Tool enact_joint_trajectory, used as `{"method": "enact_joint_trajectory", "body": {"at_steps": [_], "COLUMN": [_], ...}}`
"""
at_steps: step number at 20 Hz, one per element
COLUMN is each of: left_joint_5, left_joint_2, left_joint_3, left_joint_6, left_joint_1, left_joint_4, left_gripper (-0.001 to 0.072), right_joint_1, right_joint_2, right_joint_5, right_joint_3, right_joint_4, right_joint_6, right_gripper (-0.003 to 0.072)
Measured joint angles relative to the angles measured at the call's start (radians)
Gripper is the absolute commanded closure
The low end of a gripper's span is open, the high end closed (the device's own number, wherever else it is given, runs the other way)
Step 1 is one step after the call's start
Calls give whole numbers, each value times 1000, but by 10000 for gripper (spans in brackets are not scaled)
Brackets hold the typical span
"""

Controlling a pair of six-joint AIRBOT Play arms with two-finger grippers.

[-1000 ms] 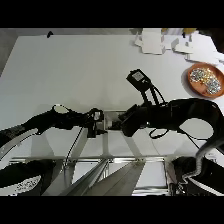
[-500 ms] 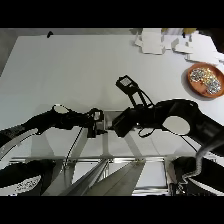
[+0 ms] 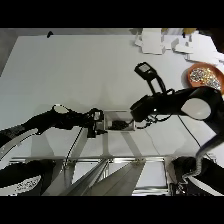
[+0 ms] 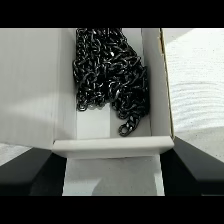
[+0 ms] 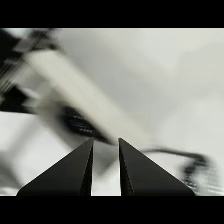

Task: Fold the box and place the chain.

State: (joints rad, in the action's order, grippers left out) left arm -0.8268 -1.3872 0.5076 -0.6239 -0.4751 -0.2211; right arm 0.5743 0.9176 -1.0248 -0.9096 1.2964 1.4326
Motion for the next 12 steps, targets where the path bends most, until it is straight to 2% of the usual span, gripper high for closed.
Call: {"method": "enact_joint_trajectory", "body": {"at_steps": [6,12], "left_joint_5": [0,0], "left_joint_2": [0,0], "left_joint_3": [0,0], "left_joint_6": [0,0], "left_joint_1": [0,0], "left_joint_4": [0,0], "left_gripper": [453,453], "right_joint_1": [-220,-283], "right_joint_2": [0,129], "right_joint_5": [-32,-9], "right_joint_3": [72,186], "right_joint_4": [27,-65], "right_joint_6": [-499,-956], "right_gripper": [525,528]}}
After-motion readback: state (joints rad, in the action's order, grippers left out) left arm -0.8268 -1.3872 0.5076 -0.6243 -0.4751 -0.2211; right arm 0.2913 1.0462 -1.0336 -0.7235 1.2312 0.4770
